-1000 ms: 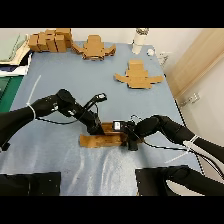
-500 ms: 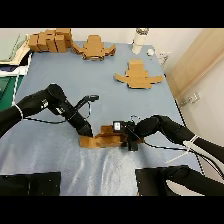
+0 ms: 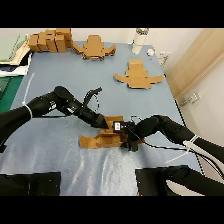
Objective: Fold the box.
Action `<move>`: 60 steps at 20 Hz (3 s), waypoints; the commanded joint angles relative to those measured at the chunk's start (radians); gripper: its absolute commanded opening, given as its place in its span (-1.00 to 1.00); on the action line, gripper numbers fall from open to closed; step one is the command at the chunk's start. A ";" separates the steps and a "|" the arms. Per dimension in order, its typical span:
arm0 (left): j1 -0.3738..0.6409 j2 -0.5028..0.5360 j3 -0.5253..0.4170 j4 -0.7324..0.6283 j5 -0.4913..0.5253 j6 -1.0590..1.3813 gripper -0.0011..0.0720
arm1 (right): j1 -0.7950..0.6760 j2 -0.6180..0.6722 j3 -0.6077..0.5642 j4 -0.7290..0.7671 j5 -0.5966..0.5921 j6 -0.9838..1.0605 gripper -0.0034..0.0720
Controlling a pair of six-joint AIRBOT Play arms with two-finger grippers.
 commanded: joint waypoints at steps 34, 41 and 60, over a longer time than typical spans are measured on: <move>0.050 0.354 -0.452 0.116 0.395 1.036 0.94 | 0.001 -0.001 0.000 -0.001 -0.002 0.001 0.36; -0.077 0.340 -0.454 0.229 0.455 1.033 0.94 | 0.001 -0.001 0.000 -0.001 -0.002 0.001 0.36; -0.127 0.248 -0.389 0.067 0.368 0.980 -0.01 | 0.001 -0.001 0.000 -0.001 -0.002 0.001 0.36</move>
